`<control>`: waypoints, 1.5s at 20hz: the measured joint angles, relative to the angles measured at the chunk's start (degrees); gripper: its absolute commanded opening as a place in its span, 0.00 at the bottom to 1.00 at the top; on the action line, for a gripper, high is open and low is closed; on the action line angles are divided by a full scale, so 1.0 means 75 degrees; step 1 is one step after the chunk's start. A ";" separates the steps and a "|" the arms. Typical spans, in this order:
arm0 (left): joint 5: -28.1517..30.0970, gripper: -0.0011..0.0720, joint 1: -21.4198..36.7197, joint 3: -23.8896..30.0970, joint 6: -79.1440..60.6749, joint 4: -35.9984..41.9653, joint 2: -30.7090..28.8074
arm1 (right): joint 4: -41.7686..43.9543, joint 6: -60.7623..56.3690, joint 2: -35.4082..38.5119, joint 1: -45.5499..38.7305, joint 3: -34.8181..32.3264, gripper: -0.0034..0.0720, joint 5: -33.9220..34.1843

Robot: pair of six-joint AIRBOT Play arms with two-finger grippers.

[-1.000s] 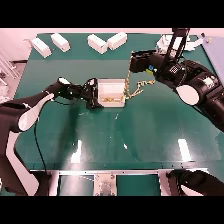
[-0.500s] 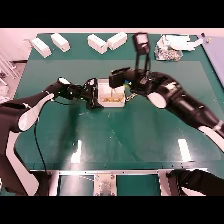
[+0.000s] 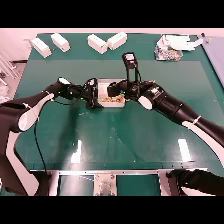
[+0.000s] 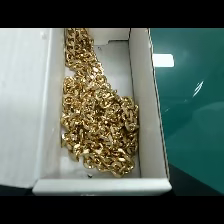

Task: Fold the box and place the chain.

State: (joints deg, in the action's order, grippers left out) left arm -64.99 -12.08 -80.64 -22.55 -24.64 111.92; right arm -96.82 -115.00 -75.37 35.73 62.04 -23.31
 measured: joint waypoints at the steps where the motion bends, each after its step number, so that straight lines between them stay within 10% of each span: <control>1: 0.0000 0.67 0.0000 0.0000 0.0000 0.0003 0.0000 | -0.0178 0.0012 0.0023 -0.0157 -0.0006 0.67 -0.0163; 19: 0.0000 0.66 0.0000 0.0000 0.0000 0.0003 0.0000 | -0.1026 -0.1775 -0.2722 -0.2707 0.1265 0.68 -0.1055; 30: -0.0017 0.67 0.0000 0.0000 0.0003 0.0003 0.0000 | -0.1207 -0.1781 -0.3649 -0.2567 0.2226 0.41 -0.1673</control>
State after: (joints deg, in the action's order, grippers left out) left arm -65.12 -12.08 -80.64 -22.52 -24.62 111.92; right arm -105.86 -128.35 -102.74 16.47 78.74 -35.86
